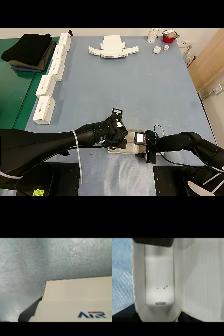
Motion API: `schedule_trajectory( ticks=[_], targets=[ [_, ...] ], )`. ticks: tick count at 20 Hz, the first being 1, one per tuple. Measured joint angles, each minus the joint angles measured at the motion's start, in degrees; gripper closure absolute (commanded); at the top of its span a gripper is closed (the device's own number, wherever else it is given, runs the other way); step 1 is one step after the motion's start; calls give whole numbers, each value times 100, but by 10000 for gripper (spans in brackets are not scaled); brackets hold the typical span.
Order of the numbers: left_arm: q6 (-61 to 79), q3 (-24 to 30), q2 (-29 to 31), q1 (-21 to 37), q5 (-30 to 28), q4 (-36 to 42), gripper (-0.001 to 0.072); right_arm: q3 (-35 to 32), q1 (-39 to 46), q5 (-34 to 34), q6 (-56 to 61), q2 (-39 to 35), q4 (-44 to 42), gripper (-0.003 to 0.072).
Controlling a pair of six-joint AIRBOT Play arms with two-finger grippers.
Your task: Fold the box.
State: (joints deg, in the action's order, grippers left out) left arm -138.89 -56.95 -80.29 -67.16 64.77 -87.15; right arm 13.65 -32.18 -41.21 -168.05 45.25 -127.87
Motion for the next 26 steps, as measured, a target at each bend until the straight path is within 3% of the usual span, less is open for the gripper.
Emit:
schedule_trajectory(
  ticks=[6, 7, 8, 9, 26],
  targets=[
    [9, 0, 0, -35, -46, 149, 692, 0, 2, -9, 7, -2, 0, 122],
    [13, 0, 0, -33, -52, 168, 539, 0, 2, -11, 7, -2, 0, 121],
    [61, 0, -2, -35, -92, 214, 314, 0, 2, -9, 4, -2, 0, 122],
    [61, -2, -7, -42, -216, 341, 289, 2, 0, -4, -9, 4, 9, 122],
    [-267, -13, 234, -39, 55, -138, 289, 2, 0, 4, -4, 4, 0, 122]
  ],
)
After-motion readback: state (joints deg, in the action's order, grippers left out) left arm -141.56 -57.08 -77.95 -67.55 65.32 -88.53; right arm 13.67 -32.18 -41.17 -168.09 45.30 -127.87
